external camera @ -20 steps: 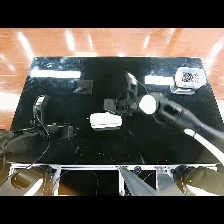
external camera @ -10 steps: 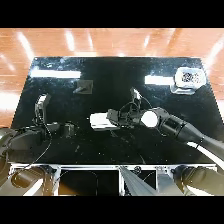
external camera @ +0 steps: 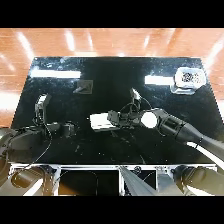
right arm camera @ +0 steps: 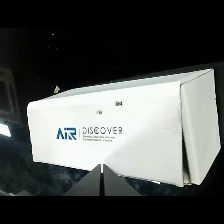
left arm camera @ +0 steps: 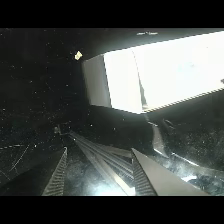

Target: Fold the box and place the chain.

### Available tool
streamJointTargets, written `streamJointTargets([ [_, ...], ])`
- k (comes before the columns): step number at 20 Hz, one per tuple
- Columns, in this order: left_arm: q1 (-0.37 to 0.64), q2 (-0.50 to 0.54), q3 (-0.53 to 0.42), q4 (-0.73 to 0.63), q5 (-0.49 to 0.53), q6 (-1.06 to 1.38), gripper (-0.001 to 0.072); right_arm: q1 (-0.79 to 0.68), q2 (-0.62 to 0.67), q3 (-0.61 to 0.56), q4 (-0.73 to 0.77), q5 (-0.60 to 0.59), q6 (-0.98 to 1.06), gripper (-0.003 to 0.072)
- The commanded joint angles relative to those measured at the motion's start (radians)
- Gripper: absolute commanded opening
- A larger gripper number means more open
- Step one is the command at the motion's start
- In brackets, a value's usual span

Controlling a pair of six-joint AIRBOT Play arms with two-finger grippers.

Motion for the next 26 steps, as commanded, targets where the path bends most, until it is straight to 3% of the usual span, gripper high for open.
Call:
streamJointTargets([
  [1, 0.0, 0.0, 0.001, -0.001, 0.0, 0.0, 0.0513, -0.002, -0.006, 0.0, -0.023, -0.002, 0.0, 0.0028],
  [26, 0.0, 0.0, 0.001, -0.005, 0.0, 0.0, 0.0513, 0.0, -0.031, 0.002, 0.012, -0.024, -0.032, 0.0028],
])
